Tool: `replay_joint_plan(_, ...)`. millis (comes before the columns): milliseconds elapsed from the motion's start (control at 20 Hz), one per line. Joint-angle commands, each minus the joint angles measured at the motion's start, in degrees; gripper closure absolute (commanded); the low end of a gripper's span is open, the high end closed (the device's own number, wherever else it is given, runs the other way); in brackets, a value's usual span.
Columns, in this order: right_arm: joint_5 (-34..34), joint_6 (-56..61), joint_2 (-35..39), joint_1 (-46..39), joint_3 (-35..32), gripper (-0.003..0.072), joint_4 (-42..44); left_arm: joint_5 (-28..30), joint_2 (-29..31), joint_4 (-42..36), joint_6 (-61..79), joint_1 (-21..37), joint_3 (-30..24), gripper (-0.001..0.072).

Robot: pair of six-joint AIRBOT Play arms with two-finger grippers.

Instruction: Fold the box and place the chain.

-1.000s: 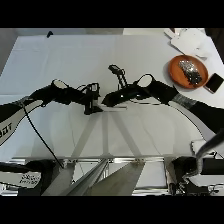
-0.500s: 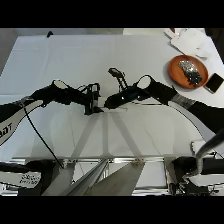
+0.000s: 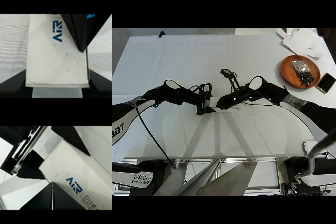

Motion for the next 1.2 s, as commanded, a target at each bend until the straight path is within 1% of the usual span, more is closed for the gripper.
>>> replay_joint_plan(0, -0.87, -0.44, 0.68, 0.0, 0.0, 0.0674, 1.68, -0.02, 0.04, -0.04, -0.02, 0.07, 0.07, 0.033)
replay_joint_plan(100, -2.14, -0.26, 2.95, -0.33, 0.0, 0.0674, 1.4, -0.02, 0.04, -0.04, -0.02, 0.07, 0.07, 0.033)
replay_joint_plan(250, -2.43, 1.31, 8.24, -1.97, 0.0, 0.0674, 0.83, -0.02, 0.04, -0.04, -0.02, 0.07, 0.07, 0.033)
replay_joint_plan(400, -1.7, 4.68, 14.73, -3.89, 0.0, 0.0674, -3.23, -0.02, 0.04, -0.04, -0.02, 0.07, 0.07, 0.033)
replay_joint_plan(500, 0.44, 6.38, 19.78, -5.55, -0.02, 0.0674, -6.49, -0.02, 0.04, -0.04, -0.02, 0.07, 0.07, 0.033)
replay_joint_plan(650, 3.58, 11.93, 28.02, -7.69, -0.02, 0.0674, -15.61, -0.02, 0.04, -0.04, -0.02, 0.07, 0.07, 0.033)
replay_joint_plan(800, 5.7, 19.93, 33.97, -8.2, 0.0, 0.0673, -28.92, -0.02, 0.04, -0.04, -0.02, 0.07, 0.07, 0.033)
replay_joint_plan(950, 8.74, 25.03, 36.65, -8.2, 0.0, 0.0673, -40.26, -0.02, 0.04, -0.04, -0.02, 0.07, 0.07, 0.033)
replay_joint_plan(1050, 9.55, 25.51, 36.61, -8.2, 0.0, 0.0673, -43.74, -0.02, 0.04, -0.04, -0.02, 0.07, 0.07, 0.033)
replay_joint_plan(1150, 9.18, 25.46, 36.5, -8.22, 0.0, 0.0673, -45.07, -0.02, 0.04, -0.04, -0.02, 0.07, 0.07, 0.033)
